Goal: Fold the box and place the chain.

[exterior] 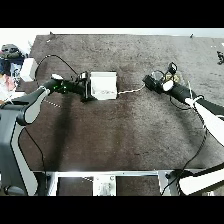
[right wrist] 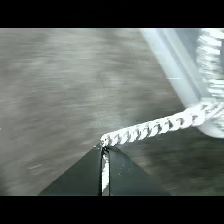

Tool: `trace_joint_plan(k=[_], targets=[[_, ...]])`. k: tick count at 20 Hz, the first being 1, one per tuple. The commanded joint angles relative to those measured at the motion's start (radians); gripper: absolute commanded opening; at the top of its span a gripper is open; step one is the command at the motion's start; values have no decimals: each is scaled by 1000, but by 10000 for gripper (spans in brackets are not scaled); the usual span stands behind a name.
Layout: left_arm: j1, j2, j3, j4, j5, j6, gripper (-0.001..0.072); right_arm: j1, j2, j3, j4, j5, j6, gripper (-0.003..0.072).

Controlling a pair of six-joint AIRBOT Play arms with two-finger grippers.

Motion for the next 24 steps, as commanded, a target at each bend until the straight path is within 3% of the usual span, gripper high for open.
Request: trace_joint_plan(k=[1, 7, 14, 24], targets=[[0, 1, 0, 0, 0, 0, 459, 63, 110, 2, 4, 48, -57, 10], [0, 1, 0, 0, 0, 0, 458, 246, 304, 21, 4, 68, -89, 10], [0, 1, 0, 0, 0, 0, 458, 407, 309, 116, 3, 44, -110, 10], [0, 1, 0, 0, 0, 0, 458, 456, 290, 135, 23, 13, -110, 10]])
